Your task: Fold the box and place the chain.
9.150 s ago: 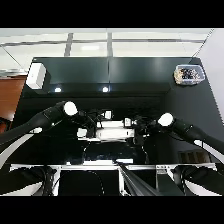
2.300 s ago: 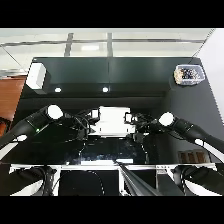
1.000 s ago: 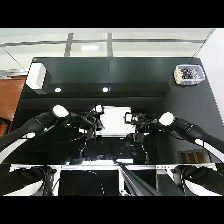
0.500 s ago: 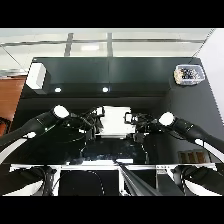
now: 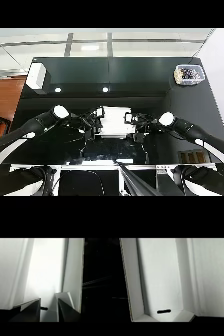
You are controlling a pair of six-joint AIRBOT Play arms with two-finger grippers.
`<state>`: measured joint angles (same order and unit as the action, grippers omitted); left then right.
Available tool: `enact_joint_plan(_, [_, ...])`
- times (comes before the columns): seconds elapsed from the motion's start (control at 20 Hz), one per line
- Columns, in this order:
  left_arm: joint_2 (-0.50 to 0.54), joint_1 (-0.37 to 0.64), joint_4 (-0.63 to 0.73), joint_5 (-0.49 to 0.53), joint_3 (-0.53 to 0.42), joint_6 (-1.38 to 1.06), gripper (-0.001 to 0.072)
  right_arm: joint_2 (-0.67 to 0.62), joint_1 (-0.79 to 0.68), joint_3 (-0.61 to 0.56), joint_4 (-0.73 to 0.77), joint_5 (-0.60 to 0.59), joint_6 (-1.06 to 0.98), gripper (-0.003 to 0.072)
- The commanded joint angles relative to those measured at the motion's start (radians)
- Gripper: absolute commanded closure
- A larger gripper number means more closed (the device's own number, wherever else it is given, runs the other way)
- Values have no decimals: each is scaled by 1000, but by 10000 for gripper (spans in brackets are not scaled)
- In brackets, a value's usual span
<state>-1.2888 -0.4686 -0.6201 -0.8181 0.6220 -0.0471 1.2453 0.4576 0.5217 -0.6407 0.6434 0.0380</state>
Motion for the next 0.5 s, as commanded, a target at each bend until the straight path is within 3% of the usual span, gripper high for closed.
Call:
enact_joint_plan(0.0, [68, 11, -61, 29, 0, 76, 557, 1, 0, 0, 1, 0, -1, 484])
enact_joint_plan(0.05, [120, 23, -121, 48, 0, 152, 645, 1, 0, 0, 0, 0, -1, 484])
enact_joint_plan(0.1, [173, 45, -188, 48, 0, 231, 686, 1, 0, 0, 0, 0, -1, 484])
enact_joint_plan(0.35, [410, 267, -576, -144, -3, 645, 686, 1, 0, 0, 1, 0, -1, 484])
enact_joint_plan(0.45, [427, 393, -680, -164, -3, 1024, 686, 1, 0, 0, 0, 0, -1, 484])
